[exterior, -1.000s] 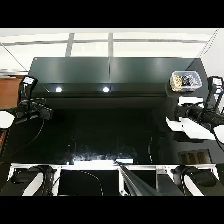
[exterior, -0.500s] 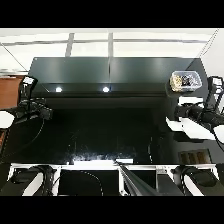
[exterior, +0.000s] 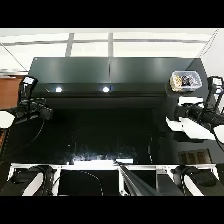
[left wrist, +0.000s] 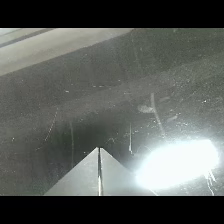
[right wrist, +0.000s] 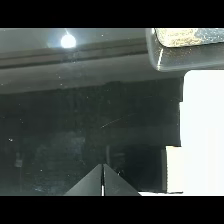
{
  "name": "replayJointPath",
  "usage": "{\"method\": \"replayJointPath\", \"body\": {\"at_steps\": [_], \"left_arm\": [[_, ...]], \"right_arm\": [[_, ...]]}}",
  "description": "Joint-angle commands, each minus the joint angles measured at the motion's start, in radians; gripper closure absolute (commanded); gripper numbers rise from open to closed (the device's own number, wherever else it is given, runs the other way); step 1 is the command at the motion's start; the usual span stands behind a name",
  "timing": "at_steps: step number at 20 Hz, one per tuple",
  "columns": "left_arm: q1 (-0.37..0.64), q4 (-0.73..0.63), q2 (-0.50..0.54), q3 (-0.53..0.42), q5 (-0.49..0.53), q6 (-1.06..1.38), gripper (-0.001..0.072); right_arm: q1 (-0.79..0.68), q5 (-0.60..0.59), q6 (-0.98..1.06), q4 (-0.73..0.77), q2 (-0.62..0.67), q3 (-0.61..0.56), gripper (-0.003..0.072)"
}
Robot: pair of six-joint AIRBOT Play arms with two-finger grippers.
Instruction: Fold the box and place the chain.
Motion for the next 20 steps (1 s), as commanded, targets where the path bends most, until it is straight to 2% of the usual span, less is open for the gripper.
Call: {"method": "replayJointPath", "body": {"at_steps": [1, 8, 11, 13, 14, 15, 16, 17, 18, 19, 20], "left_arm": [[0.000, 0.000, -0.001, 0.000, 0.000, 0.000, 0.0685], [-0.001, -0.018, -0.002, 0.000, 0.034, -0.002, 0.0685], [-0.001, -0.127, -0.003, 0.000, 0.045, -0.002, 0.0684], [-0.001, -0.260, -0.010, 0.000, 0.123, -0.002, 0.0684], [-0.001, -0.328, -0.015, 0.000, 0.165, -0.002, 0.0684], [-0.001, -0.405, -0.021, 0.000, 0.210, -0.002, 0.0684], [-0.001, -0.480, -0.027, 0.000, 0.249, -0.002, 0.0684], [-0.001, -0.539, -0.033, 0.000, 0.284, -0.002, 0.0683], [-0.002, -0.573, -0.038, 0.000, 0.306, -0.001, 0.0576], [-0.007, -0.572, -0.043, 0.000, 0.321, 0.000, 0.0142], [-0.013, -0.571, -0.048, 0.001, 0.325, 0.002, 0.0002]], "right_arm": [[0.001, 0.000, 0.000, 0.000, 0.001, 0.000, 0.0673], [0.001, -0.009, 0.000, 0.031, 0.001, 0.000, 0.0673], [0.002, -0.066, 0.000, 0.030, 0.001, 0.000, 0.0673], [0.001, -0.119, 0.000, 0.028, 0.001, -0.001, 0.0668], [0.001, -0.150, 0.000, 0.022, 0.000, -0.001, 0.0495], [0.001, -0.177, 0.000, 0.020, -0.001, -0.001, 0.0015], [0.001, -0.196, -0.003, -0.002, -0.005, 0.000, -0.0034], [-0.003, -0.206, 0.001, -0.027, -0.016, 0.000, -0.0034], [-0.024, -0.207, 0.011, -0.031, -0.034, 0.003, -0.0034], [-0.074, -0.184, 0.037, -0.035, -0.064, 0.024, -0.0034], [-0.148, -0.131, 0.058, -0.046, -0.110, 0.069, -0.0034]]}}
